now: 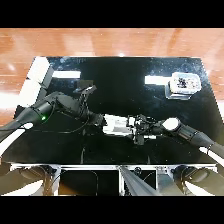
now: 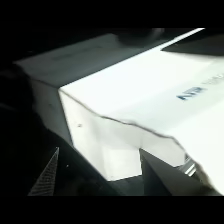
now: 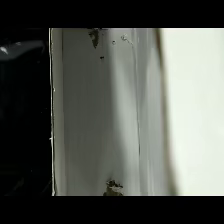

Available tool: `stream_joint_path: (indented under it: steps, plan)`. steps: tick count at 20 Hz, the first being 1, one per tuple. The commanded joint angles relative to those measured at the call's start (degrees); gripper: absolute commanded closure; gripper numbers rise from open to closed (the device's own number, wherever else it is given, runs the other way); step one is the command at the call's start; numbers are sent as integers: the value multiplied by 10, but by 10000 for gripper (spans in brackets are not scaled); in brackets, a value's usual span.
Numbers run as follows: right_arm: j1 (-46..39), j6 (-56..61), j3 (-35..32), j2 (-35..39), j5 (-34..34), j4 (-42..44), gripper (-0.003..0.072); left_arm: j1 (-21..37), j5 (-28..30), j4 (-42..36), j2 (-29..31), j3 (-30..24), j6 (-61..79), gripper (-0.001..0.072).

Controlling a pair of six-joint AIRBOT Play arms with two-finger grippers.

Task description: Fold the box and place the chain.

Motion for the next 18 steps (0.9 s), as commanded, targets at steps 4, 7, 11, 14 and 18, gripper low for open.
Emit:
stream_joint_path:
  steps: [4, 7, 11, 14, 18]
  plan:
    - [0, 0, 0, 0, 0, 0, 131, -46, -92, 16, 52, -37, 2, 90]
    - [0, 0, 0, 0, 0, 0, 131, -45, -136, 14, 92, -89, 2, 91]
    - [0, 0, 1, 0, 0, 0, 132, -33, -134, 16, 108, -96, 4, 91]
    - [0, 0, 0, 0, 0, 0, 132, -12, -119, 17, 108, -96, 5, 91]
    - [0, 0, 0, 0, 0, 0, 131, -11, -122, 16, 108, -102, 26, 92]
